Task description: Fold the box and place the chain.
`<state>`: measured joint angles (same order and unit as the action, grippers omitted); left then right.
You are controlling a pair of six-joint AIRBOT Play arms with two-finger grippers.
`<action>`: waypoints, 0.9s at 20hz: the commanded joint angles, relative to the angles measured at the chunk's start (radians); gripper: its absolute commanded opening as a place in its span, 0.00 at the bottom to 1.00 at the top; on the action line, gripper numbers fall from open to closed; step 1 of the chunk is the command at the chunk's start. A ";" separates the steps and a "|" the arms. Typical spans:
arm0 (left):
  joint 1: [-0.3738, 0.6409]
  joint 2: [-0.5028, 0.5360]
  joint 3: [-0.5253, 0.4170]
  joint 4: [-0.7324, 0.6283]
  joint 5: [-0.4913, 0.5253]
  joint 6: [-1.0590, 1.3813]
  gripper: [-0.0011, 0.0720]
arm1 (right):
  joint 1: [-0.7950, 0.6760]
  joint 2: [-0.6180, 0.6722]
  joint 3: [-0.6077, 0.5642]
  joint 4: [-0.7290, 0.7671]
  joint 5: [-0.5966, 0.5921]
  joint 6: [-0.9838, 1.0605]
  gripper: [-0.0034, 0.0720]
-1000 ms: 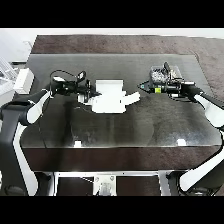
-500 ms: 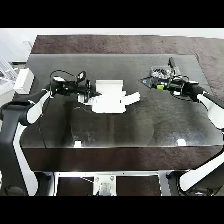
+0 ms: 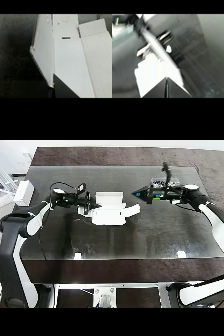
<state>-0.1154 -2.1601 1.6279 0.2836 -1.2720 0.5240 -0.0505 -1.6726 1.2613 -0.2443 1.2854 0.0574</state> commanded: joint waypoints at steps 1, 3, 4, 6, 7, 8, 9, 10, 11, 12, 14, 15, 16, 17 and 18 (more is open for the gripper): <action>0.000 -0.001 0.000 0.000 0.000 0.000 0.04 | 0.127 0.033 -0.009 -0.261 -0.113 -0.103 0.04; 0.000 -0.001 0.000 -0.001 0.000 0.000 0.04 | 0.201 0.049 -0.012 -0.377 -0.179 -0.098 0.04; 0.000 -0.001 0.000 -0.002 0.000 0.000 0.04 | 0.224 0.067 -0.024 -0.383 -0.202 -0.096 0.04; 0.000 -0.001 0.000 -0.003 0.000 0.000 0.04 | 0.245 0.123 -0.073 -0.381 -0.270 -0.096 0.04; 0.000 -0.001 0.000 -0.003 0.000 0.000 0.04 | 0.250 0.156 -0.106 -0.379 -0.314 -0.098 0.04; 0.000 -0.001 0.000 -0.003 0.000 0.000 0.04 | 0.251 0.189 -0.143 -0.374 -0.352 -0.108 0.04; 0.000 -0.001 0.000 -0.003 0.000 0.000 0.04 | 0.251 0.222 -0.183 -0.374 -0.378 -0.118 0.04; 0.000 -0.001 0.000 -0.003 0.000 0.000 0.04 | 0.251 0.245 -0.218 -0.374 -0.392 -0.122 0.04; 0.000 -0.001 0.000 -0.003 0.000 0.000 0.04 | 0.249 0.259 -0.247 -0.375 -0.389 -0.122 0.05; 0.000 -0.001 0.000 -0.003 0.000 0.000 0.04 | 0.248 0.260 -0.269 -0.375 -0.379 -0.122 0.07; 0.000 -0.001 0.000 -0.003 0.000 0.000 0.04 | 0.249 0.259 -0.309 -0.373 -0.380 -0.162 0.81; 0.000 -0.001 0.000 -0.003 0.001 0.000 0.04 | 0.250 0.259 -0.322 -0.373 -0.380 -0.208 0.84; 0.000 -0.001 0.000 -0.003 0.000 0.000 0.04 | 0.250 0.257 -0.335 -0.371 -0.380 -0.225 0.84; 0.000 -0.001 0.000 -0.003 0.001 0.000 0.04 | 0.250 0.253 -0.344 -0.369 -0.380 -0.238 0.84; 0.000 -0.001 0.000 -0.003 0.001 0.000 0.04 | 0.250 0.244 -0.350 -0.366 -0.380 -0.259 0.84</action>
<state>-0.1154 -2.1601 1.6279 0.2810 -1.2716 0.5243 0.1974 -1.4250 0.9478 -0.6132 0.9104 -0.1364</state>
